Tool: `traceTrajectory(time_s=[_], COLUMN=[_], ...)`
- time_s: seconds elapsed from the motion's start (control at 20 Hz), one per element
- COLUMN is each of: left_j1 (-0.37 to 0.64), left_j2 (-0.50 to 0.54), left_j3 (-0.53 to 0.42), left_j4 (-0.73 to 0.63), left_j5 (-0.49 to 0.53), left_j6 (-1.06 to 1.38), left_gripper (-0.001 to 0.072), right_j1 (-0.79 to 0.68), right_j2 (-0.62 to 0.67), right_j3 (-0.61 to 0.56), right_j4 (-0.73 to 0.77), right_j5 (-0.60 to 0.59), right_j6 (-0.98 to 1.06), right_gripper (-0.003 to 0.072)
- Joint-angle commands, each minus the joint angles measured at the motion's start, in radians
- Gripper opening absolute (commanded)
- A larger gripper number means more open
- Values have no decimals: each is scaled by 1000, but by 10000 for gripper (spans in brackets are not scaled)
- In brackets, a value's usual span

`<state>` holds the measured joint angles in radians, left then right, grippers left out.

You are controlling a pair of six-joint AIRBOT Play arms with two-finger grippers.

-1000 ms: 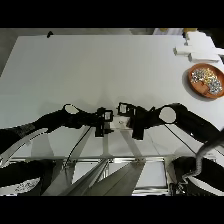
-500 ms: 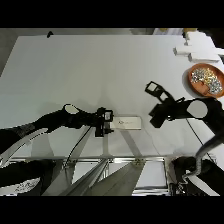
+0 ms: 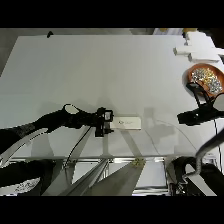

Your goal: Fold the box and place the chain.

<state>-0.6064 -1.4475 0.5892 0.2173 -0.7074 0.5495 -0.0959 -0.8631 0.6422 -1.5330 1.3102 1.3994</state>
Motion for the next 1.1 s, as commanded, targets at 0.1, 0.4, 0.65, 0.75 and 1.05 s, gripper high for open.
traceTrajectory(time_s=[0.1, 0.4, 0.65, 0.75, 1.05], left_j1=[0, 0, 45, 118, 473], left_j2=[1, 1, 113, 246, 597], left_j3=[0, 0, 0, 0, 0], left_j4=[0, 0, 43, 112, 590], left_j5=[0, -14, -44, -44, -14], left_j6=[0, 1, -136, -336, -1029], left_gripper=[203, 203, 203, 207, 202], right_j1=[-43, -43, -43, -43, -43], right_j2=[1, 1, 1, 1, 1], right_j3=[0, 0, 0, 0, 0], right_j4=[-11, -11, -11, -11, -11], right_j5=[78, 78, 78, 78, 78], right_j6=[40, 40, 40, 40, 40], right_gripper=[16, 16, 16, 16, 16])
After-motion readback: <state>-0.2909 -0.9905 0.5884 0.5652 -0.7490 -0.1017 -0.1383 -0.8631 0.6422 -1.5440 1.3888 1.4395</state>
